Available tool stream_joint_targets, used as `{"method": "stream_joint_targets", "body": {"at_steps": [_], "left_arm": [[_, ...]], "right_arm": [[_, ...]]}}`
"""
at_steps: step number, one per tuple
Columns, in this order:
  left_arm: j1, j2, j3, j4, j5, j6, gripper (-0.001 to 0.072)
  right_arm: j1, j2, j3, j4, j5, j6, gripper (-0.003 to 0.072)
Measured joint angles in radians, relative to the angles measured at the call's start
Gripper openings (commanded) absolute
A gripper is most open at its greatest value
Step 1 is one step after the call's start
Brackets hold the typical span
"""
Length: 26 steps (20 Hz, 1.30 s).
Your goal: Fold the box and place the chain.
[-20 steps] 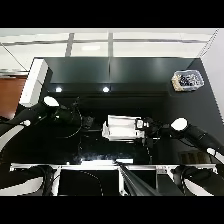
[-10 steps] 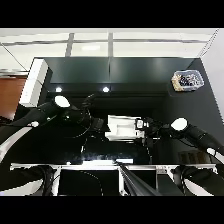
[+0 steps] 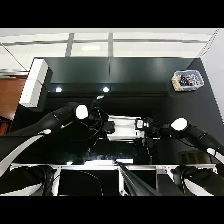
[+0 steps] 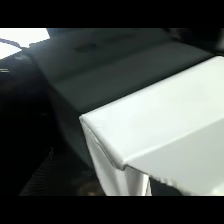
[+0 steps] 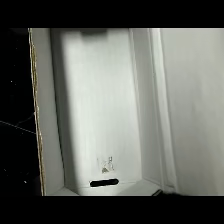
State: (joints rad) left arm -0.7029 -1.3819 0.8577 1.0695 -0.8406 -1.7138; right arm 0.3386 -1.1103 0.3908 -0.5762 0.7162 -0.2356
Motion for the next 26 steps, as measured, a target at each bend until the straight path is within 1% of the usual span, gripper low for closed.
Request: {"method": "stream_joint_targets", "body": {"at_steps": [2,3,4,5,7,9,15,16,17,18,19,25,26], "left_arm": [[-0.042,-0.001,0.031,0.112,-0.023,-0.127,0.0685],[-0.065,-0.002,0.046,0.171,-0.042,-0.202,0.0646],[-0.087,-0.002,0.061,0.227,-0.068,-0.279,0.0532],[-0.107,-0.003,0.074,0.281,-0.081,-0.339,0.0488],[-0.142,-0.007,0.098,0.357,-0.099,-0.435,0.0488],[-0.170,-0.017,0.120,0.403,-0.124,-0.505,0.0488],[-0.225,-0.069,0.176,0.452,-0.196,-0.597,0.0487],[-0.229,-0.080,0.184,0.452,-0.200,-0.608,0.0477],[-0.232,-0.088,0.190,0.452,-0.200,-0.619,0.0418],[-0.233,-0.095,0.195,0.452,-0.205,-0.632,0.0321],[-0.235,-0.100,0.199,0.449,-0.207,-0.642,0.0274],[-0.238,-0.114,0.208,0.443,-0.171,-0.673,0.0271],[-0.238,-0.115,0.208,0.441,-0.171,-0.678,0.0197]], "right_arm": [[0.000,0.000,0.000,0.000,0.000,0.000,0.0472],[0.000,0.000,0.000,0.000,0.000,0.000,0.0472],[0.000,0.000,0.000,0.000,0.000,0.000,0.0472],[0.000,0.000,0.000,0.000,0.000,0.000,0.0472],[0.000,0.000,0.000,0.000,0.000,0.000,0.0472],[0.000,0.000,0.000,0.000,0.000,0.000,0.0472],[0.000,0.000,0.000,0.000,0.000,0.000,0.0472],[0.000,0.000,0.000,0.000,0.000,0.000,0.0472],[0.000,0.000,0.000,0.000,0.000,0.000,0.0472],[0.000,0.000,0.000,0.000,0.000,0.000,0.0472],[0.001,0.000,0.000,0.000,0.000,0.000,0.0472],[0.008,0.000,0.000,-0.002,-0.003,0.000,0.0472],[0.010,0.000,0.000,-0.002,-0.003,0.000,0.0472]]}}
